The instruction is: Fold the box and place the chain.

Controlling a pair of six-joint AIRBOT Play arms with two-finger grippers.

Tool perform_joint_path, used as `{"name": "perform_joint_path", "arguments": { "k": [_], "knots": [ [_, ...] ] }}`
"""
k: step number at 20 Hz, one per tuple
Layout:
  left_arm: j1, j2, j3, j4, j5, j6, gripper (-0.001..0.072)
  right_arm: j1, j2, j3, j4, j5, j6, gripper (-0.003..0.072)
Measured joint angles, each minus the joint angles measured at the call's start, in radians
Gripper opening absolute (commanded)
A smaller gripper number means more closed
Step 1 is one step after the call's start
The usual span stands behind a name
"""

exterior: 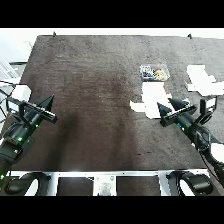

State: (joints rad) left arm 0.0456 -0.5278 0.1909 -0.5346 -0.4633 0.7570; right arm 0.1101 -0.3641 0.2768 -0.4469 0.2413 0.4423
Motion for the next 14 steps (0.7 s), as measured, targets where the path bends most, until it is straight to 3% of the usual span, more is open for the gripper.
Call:
{"name": "perform_joint_path", "arguments": {
  "k": [3, 6, 10, 14],
  "knots": [
    [0.000, 0.000, 0.000, 0.000, 0.000, 0.000, 0.0021, -0.062, -0.034, 0.047, 0.002, -0.089, 0.021, 0.0477],
    [0.000, 0.000, 0.000, 0.000, 0.000, 0.000, 0.0021, -0.221, -0.154, 0.131, 0.001, -0.040, 0.095, 0.0480],
    [0.000, 0.000, 0.000, 0.000, 0.000, 0.000, 0.0021, -0.534, -0.425, 0.330, -0.036, 0.299, 0.189, 0.0480],
    [0.000, 0.000, 0.000, 0.000, 0.000, 0.000, 0.0021, -0.789, -0.695, 0.635, -0.136, 0.686, 0.309, 0.0478]
  ]
}}
